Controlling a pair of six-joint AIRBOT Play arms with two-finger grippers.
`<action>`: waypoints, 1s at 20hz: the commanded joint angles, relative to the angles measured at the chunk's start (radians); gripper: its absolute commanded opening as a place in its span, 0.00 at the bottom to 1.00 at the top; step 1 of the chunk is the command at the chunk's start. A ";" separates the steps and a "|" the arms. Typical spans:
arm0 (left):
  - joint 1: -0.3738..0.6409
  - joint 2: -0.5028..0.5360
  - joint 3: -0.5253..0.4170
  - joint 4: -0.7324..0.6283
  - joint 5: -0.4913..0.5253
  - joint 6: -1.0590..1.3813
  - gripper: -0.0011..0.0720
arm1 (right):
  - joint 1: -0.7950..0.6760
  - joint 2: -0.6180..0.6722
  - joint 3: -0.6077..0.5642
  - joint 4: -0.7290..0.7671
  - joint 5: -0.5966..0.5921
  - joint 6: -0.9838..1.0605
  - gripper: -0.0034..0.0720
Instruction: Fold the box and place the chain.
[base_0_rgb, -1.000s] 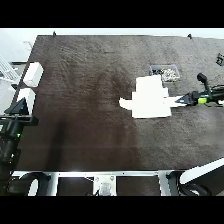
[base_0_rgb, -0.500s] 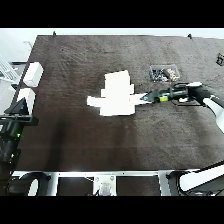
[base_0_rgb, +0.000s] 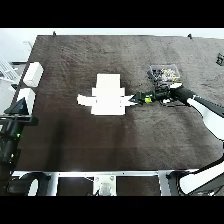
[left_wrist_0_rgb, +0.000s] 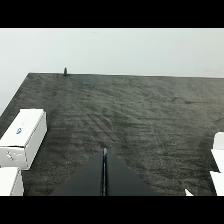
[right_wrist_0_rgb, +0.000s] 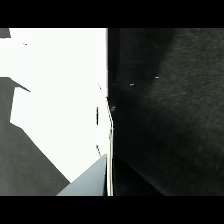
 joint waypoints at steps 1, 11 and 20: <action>0.001 0.001 0.001 0.000 -0.007 0.000 0.05 | 0.013 -0.011 0.011 -0.005 -0.034 -0.022 0.05; 0.001 0.000 0.001 0.014 -0.059 -0.012 0.82 | 0.012 -0.011 0.045 -0.009 -0.035 -0.022 0.05; 0.001 -0.476 0.187 0.015 -0.272 0.059 0.82 | 0.011 -0.011 0.048 -0.031 -0.036 -0.022 0.05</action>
